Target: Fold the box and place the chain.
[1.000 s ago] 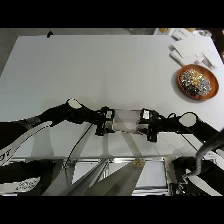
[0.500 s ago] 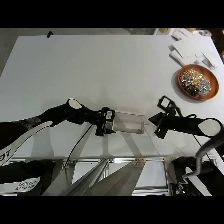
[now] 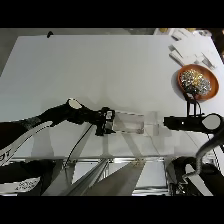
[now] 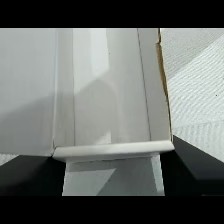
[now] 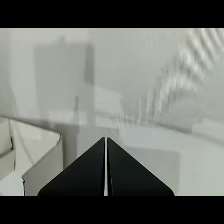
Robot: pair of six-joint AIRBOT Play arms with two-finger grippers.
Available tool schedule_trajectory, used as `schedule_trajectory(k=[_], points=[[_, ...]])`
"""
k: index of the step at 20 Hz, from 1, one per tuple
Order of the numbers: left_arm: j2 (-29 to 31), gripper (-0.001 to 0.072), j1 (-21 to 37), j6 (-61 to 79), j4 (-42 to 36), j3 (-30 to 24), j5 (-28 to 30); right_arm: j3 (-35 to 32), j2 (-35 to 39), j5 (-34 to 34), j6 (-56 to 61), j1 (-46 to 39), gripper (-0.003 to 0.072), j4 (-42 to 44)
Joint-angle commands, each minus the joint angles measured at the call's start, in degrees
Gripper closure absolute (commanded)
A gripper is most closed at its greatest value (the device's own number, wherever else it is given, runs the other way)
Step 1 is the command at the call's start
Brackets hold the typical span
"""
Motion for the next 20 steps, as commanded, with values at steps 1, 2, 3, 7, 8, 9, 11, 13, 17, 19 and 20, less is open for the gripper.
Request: schedule_trajectory(k=[1,2,3,7,8,9,11,13,17,19,20], points=[[0.04,0.0627,0.04,-0.02,0.00,0.00,0.00,0.00,-6.62,5.07,0.04,-0.94,0.0670,6.36],[0.04,0.0627,0.04,-0.02,0.00,0.00,0.00,0.00,-7.48,5.14,-0.39,-0.94,0.0671,6.82],[0.04,0.0627,0.04,-0.02,0.00,0.00,-0.02,-0.02,-8.02,5.01,-0.39,-0.72,0.0671,6.23],[0.04,0.0627,0.04,-0.02,0.00,0.00,0.00,-0.02,-10.82,4.79,-2.93,2.16,0.0671,10.38],[0.04,0.0627,0.04,-0.02,0.00,0.00,-0.02,0.00,-10.97,4.76,-3.98,2.75,0.0671,12.20],[0.04,0.0627,0.04,-0.02,0.00,0.00,0.00,0.00,-10.95,4.83,-5.05,2.97,0.0671,13.99],[0.04,0.0627,0.04,-0.02,0.00,0.00,0.00,0.00,-10.69,5.84,-8.98,2.97,0.0671,17.73],[0.04,0.0627,0.04,-0.02,0.00,0.00,0.00,0.00,-9.44,6.47,-10.86,2.97,0.0670,19.39],[0.04,0.0627,0.04,-0.02,0.00,0.00,0.00,0.00,-6.93,7.89,-12.44,2.97,0.0567,23.26],[0.04,0.0627,0.04,-0.02,0.00,0.00,0.00,0.00,-5.53,8.37,-13.66,2.97,0.0541,24.57],[0.04,0.0627,0.04,-0.02,0.00,0.00,0.00,0.00,-4.94,8.61,-13.66,2.97,0.0486,24.94]])
